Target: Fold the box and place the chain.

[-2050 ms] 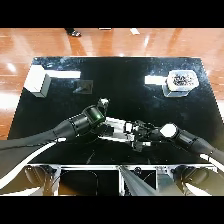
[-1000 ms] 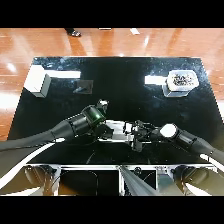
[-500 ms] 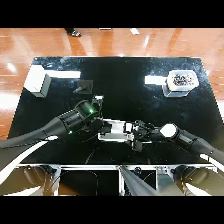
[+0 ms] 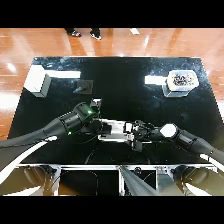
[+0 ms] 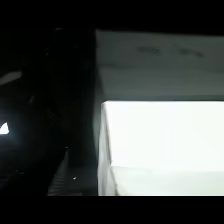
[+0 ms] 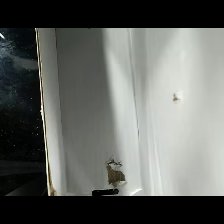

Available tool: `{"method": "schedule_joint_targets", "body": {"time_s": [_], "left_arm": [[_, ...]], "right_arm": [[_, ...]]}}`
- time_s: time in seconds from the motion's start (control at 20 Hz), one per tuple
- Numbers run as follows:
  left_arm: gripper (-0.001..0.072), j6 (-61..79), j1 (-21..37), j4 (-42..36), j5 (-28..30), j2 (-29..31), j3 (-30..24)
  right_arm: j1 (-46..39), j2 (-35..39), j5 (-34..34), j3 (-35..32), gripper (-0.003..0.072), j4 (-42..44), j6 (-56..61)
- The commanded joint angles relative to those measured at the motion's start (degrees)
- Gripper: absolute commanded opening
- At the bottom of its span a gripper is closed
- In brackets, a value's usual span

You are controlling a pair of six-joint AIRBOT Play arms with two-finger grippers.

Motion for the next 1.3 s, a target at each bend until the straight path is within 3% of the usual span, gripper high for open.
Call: {"method": "schedule_joint_targets", "body": {"time_s": [0.0,0.15,0.2,0.35,0.45,0.5,0.65,0.7,0.75,1.05,1.25], "left_arm": [[0.0406,-0.11,0.11,-0.68,-0.28,-0.37,-0.44],[0.0388,-0.07,0.11,-0.68,-0.07,-1.09,-0.44],[0.0310,-0.07,0.11,-0.68,-0.15,-1.14,-0.44],[0.0212,-0.07,0.04,-0.74,-1.18,-1.16,-0.44],[0.0053,0.85,0.04,-0.94,-1.70,-1.16,-0.42],[0.0029,1.88,0.09,-1.79,-2.12,-1.16,-0.42],[0.0023,2.16,0.09,-2.40,-2.64,-1.16,-0.42],[0.0023,2.16,0.09,-2.38,-2.40,-1.16,-0.39],[0.0023,2.23,0.11,-2.19,-2.23,-1.14,-0.35],[0.0022,2.91,2.03,2.73,3.58,-0.96,1.60],[0.0023,2.89,3.72,3.61,5.46,-0.15,2.16]], "right_arm": [[-0.02,-0.02,0.00,-0.02,0.0548,0.02,0.00],[-0.02,-0.02,0.00,-0.02,0.0549,0.04,0.00],[-0.04,-0.02,0.00,-0.02,0.0549,0.02,0.00],[-0.02,-0.02,-0.02,-0.02,0.0549,0.02,0.00],[-0.02,-0.02,-0.02,-0.02,0.0549,0.02,0.00],[-0.02,-0.02,-0.02,-0.02,0.0549,0.02,0.00],[-0.02,-0.02,0.00,-0.02,0.0577,0.07,0.00],[-0.02,-0.02,0.00,-0.02,0.0658,0.07,0.00],[-0.02,-0.02,0.00,-0.02,0.0678,0.04,0.00],[-0.07,2.34,0.68,0.00,0.0678,-1.18,2.32],[-0.26,7.45,1.53,0.15,0.0677,-8.76,10.16]]}}
